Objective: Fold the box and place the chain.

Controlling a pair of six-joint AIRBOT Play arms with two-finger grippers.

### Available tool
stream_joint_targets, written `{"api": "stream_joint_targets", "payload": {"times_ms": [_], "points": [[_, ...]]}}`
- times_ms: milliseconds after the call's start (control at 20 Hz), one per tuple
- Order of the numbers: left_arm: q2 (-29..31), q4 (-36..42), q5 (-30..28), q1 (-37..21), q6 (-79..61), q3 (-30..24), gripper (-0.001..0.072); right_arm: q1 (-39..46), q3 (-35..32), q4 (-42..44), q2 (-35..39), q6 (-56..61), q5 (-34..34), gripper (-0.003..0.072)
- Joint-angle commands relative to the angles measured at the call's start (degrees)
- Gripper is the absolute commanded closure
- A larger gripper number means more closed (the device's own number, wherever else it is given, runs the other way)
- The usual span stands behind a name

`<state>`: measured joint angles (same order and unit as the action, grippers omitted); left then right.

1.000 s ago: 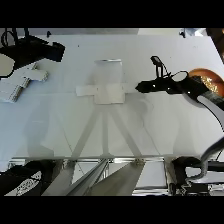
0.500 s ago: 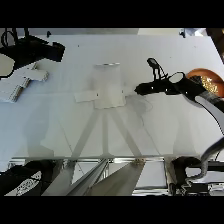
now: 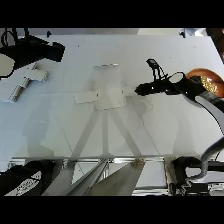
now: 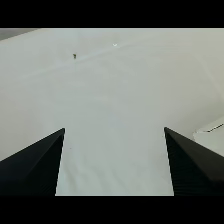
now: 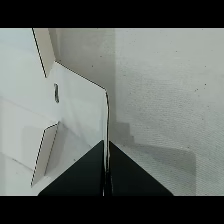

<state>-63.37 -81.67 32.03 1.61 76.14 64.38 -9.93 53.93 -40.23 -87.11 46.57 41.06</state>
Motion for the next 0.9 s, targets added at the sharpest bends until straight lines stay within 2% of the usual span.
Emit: {"api": "stream_joint_targets", "payload": {"times_ms": [0, 300, 350, 400, 450, 550, 700, 850], "points": [[0.0, 0.0, 0.0, 0.0, 0.1, 0.0, 0.0010, 0.0, 0.0, 0.0, 0.0, 0.0, 0.1, 0.0676], [0.0, 0.9, 0.2, -0.8, -0.3, 0.0, 0.0015, 0.0, 0.0, 0.0, 0.0, 0.0, 0.1, 0.0676], [-0.2, 1.1, 0.3, -1.0, -0.3, 0.0, 0.0053, 0.0, 0.0, 0.0, 0.0, 0.0, 0.1, 0.0676], [-0.4, 1.1, 0.2, -1.0, -0.3, 0.0, 0.0165, 0.0, 0.0, 0.0, 0.0, 0.0, 0.1, 0.0676], [-0.8, 1.2, 0.1, -0.8, -0.4, 0.0, 0.0210, -0.1, 0.0, 0.0, 0.0, 0.0, 0.1, 0.0676], [-2.0, 2.5, 0.8, -1.0, -2.3, 0.0, 0.0190, 0.0, 0.0, 0.0, 0.0, 0.0, 0.1, 0.0676], [-5.1, 6.1, 6.4, -1.0, -5.1, 0.0, 0.0191, 0.0, 0.0, 0.0, 0.0, 0.0, 0.1, 0.0676], [-9.8, 16.1, 13.7, -2.8, -12.3, 1.1, 0.0191, 0.0, 0.0, 0.0, 0.0, 0.0, 0.1, 0.0676]]}}
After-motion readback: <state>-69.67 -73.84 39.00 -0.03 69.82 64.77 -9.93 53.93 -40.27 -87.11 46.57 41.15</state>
